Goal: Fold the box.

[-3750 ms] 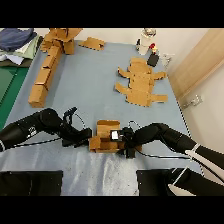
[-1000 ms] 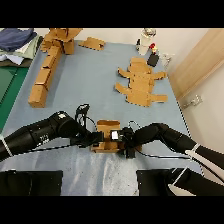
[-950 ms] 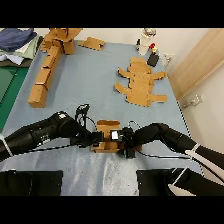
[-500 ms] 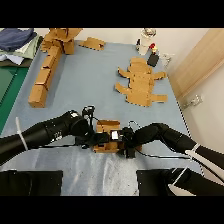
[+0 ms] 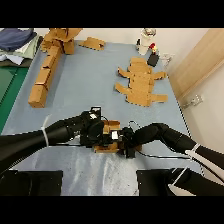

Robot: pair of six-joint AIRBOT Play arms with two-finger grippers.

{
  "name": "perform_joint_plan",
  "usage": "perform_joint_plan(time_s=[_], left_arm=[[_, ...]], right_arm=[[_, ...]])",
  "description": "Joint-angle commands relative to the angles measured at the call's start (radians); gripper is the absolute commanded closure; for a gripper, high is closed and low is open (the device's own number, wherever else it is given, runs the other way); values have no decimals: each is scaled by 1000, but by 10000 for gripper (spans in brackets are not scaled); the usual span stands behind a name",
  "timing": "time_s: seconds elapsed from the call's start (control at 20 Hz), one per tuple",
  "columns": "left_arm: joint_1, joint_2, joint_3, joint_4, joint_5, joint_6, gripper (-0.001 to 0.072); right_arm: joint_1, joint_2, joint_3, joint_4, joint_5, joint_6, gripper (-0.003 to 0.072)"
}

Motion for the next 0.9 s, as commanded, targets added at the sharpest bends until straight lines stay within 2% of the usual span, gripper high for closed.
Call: perform_joint_plan(time_s=[0.0, 0.45, 0.5, 0.55, 0.6, 0.65, 0.7, 0.85], left_arm=[[-24, -48, 45, 47, -78, -30, 272], [-24, -72, 47, 87, -53, -24, 276], [-24, -79, 47, 84, -55, -25, 377], [-24, -84, 47, 83, -53, -26, 429], [-24, -85, 47, 84, -53, -29, 430], [-24, -85, 47, 85, -54, -44, 587], [-24, -85, 47, 88, -51, -44, 697], [-24, -84, 47, 87, -52, -44, 697]], right_arm=[[0, 1, 0, 0, 0, 0, 172], [0, 1, 0, 0, 0, 0, 172], [0, 1, 0, 0, 0, 0, 171], [0, 1, 0, 0, 0, 0, 172], [0, 1, 0, 0, 0, 0, 171], [0, 1, 0, 0, 0, 0, 172], [0, 1, 0, 0, 0, 0, 172], [0, 1, 0, 0, 0, 0, 171]])
